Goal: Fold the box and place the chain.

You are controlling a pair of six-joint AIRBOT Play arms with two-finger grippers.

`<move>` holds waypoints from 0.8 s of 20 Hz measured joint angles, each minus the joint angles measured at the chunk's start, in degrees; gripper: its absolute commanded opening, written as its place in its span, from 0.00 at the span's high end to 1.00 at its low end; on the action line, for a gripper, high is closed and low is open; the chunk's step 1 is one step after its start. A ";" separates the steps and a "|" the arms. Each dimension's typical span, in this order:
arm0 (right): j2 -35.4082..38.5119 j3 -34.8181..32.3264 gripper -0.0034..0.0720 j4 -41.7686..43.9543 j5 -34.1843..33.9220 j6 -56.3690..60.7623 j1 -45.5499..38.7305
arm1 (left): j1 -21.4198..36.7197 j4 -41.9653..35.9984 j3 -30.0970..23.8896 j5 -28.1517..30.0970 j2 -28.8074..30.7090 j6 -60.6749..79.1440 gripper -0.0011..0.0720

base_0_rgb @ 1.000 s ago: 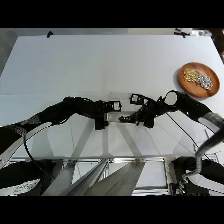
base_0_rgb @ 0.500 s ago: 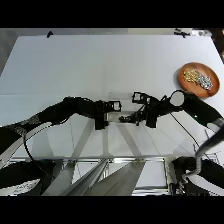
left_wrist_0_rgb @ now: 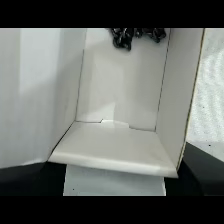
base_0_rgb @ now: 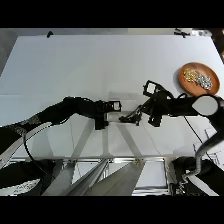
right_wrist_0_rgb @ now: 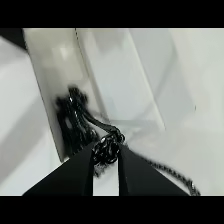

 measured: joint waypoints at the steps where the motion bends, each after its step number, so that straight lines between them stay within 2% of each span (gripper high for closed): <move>1: 1.25 0.00 0.93 3.28 -0.04 -0.98 0.00 | 0.00 0.00 0.00 0.00 0.00 0.00 0.44; 6: 1.55 0.00 0.93 14.21 -0.83 -4.50 2.64 | 0.00 0.00 0.00 0.00 0.00 0.00 0.44; 14: -10.45 0.00 0.93 16.98 -4.44 -4.07 7.10 | 0.00 0.00 0.00 0.00 0.00 0.00 0.44; 15: -11.82 0.00 0.87 16.96 -4.59 -3.76 7.23 | 0.00 -0.02 0.00 -0.02 0.00 0.00 0.44; 16: -13.16 0.00 0.70 16.79 -4.81 -3.45 7.32 | 0.00 -0.02 0.00 0.00 0.00 0.00 0.44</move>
